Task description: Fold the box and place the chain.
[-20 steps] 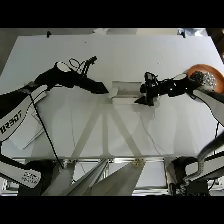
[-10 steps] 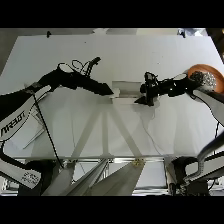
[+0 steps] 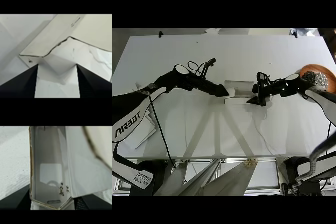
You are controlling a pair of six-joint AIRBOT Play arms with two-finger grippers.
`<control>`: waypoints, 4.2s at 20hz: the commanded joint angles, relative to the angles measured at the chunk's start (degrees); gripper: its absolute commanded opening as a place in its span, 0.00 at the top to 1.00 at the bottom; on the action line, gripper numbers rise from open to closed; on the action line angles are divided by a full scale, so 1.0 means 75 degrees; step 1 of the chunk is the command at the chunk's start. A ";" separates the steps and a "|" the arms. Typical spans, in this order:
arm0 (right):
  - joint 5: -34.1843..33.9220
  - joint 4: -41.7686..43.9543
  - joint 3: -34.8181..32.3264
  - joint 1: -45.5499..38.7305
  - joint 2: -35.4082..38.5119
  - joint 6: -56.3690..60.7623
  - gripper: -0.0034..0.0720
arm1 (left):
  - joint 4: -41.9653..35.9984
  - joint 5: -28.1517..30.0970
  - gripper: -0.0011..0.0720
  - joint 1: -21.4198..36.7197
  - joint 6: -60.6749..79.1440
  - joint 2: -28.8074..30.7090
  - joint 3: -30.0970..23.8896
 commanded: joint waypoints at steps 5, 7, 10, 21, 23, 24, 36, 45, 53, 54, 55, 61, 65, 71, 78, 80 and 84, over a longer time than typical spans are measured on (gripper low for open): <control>-0.0003 0.0012 0.0003 0.0006 -0.0003 0.0000 0.37 | 0.0353 0.0973 0.26 -0.0277 -0.0565 0.0000 -0.0003; -0.0003 0.0012 0.0003 0.0006 -0.0003 0.0000 0.37 | 0.0353 0.1250 0.27 -0.0274 -0.0874 0.0003 -0.0003; -0.0003 0.0012 0.0003 0.0006 -0.0003 0.0000 0.37 | 0.0358 0.1413 0.28 -0.0277 -0.1195 0.0003 -0.0003; -0.0006 0.0012 0.0003 0.0006 -0.0003 0.0000 0.37 | 0.2011 0.1731 0.30 -0.0335 -0.2661 0.0006 -0.0003; 0.0003 0.0015 0.0003 0.0006 -0.0003 0.0000 0.37 | 0.1947 0.1798 0.31 -0.0361 -0.2661 0.0050 -0.0003; 0.0003 0.0009 0.0003 0.0003 0.0000 0.0000 0.37 | 0.1947 0.1830 0.34 -0.0391 -0.2658 0.0105 -0.0003; 0.0009 0.0015 0.0003 0.0006 -0.0003 0.0000 0.37 | 0.5840 0.2034 0.35 -0.1513 -0.5869 0.0280 0.0323; 0.0009 0.0015 0.0003 0.0006 -0.0003 0.0000 0.37 | 0.6729 0.0927 0.46 -0.1559 -0.7603 0.0265 0.1294; 0.0009 0.0015 0.0003 0.0006 0.0000 0.0000 0.37 | 0.7245 0.0009 0.54 -0.1886 -0.8521 -0.0061 0.1941; 0.0009 0.0015 0.0003 0.0006 0.0000 0.0000 0.37 | 0.7329 -0.0230 0.54 -0.1953 -0.8652 -0.0192 0.2235; 0.0009 0.0015 0.0003 0.0006 -0.0003 0.0000 0.37 | 0.7423 -0.0455 0.54 -0.2020 -0.8673 -0.0329 0.2544; 0.0009 0.0015 0.0003 0.0006 -0.0003 0.0000 0.37 | 0.7839 -0.1046 0.54 -0.2221 -0.9573 -0.0664 0.2935; 0.0009 0.0015 0.0003 0.0006 -0.0003 0.0000 0.37 | 0.7834 -0.1026 0.54 -0.2224 -1.0287 -0.0688 0.2935; 0.0009 0.0015 0.0003 0.0006 0.0000 0.0000 0.37 | 0.7662 -0.1020 0.70 -0.2279 -1.0314 -0.0956 0.2935; 0.0009 0.0012 0.0003 0.0006 -0.0003 0.0000 0.37 | 0.7595 -0.1017 0.97 -0.2372 -1.0314 -0.0970 0.2935; 0.0009 0.0015 0.0003 0.0006 -0.0003 0.0000 0.37 | 0.7507 -0.1090 0.96 -0.2366 -1.0314 -0.0956 0.2935; 0.0006 0.0015 0.0003 0.0006 -0.0003 0.0000 0.37 | 0.7248 -0.1376 0.26 -0.2299 -1.0311 -0.0813 0.2943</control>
